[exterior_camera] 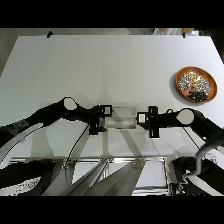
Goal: Fold the box and place the chain.
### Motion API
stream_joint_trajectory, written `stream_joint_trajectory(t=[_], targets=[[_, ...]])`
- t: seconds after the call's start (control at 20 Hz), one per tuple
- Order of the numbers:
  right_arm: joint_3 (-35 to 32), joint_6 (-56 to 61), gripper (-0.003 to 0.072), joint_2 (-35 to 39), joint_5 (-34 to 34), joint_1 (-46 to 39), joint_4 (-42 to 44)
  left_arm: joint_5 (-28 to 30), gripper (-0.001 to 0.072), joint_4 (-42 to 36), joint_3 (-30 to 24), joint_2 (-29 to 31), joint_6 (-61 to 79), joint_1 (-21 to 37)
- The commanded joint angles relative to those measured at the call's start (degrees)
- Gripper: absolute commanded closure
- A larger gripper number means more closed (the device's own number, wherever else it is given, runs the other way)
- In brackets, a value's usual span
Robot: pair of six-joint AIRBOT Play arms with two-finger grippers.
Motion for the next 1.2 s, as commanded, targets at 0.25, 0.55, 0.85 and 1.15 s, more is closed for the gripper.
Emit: stream_joint_trajectory(t=[0.25, 0.55, 0.85, 1.15], targets=[[0.0, -11.13, 0.0504, -6.95, -3.32, 0.79, 18.97, -0.02, 0.06, 0.0, -0.02, -0.04, 0.02, 0.02], [-1.09, -11.08, 0.0492, -6.99, -1.75, 1.29, 19.96, 0.0, 0.06, 0.0, -0.02, -0.04, 0.02, 0.02], [-1.25, -8.83, 0.0277, -6.58, -3.08, 1.53, 19.61, -0.02, 0.06, 0.0, -0.02, -0.02, 0.02, 0.02], [-1.25, 16.68, 0.0462, 5.31, 1.16, -2.03, 5.84, -0.02, 0.06, 0.0, -0.02, -0.02, 0.02, 0.02]])
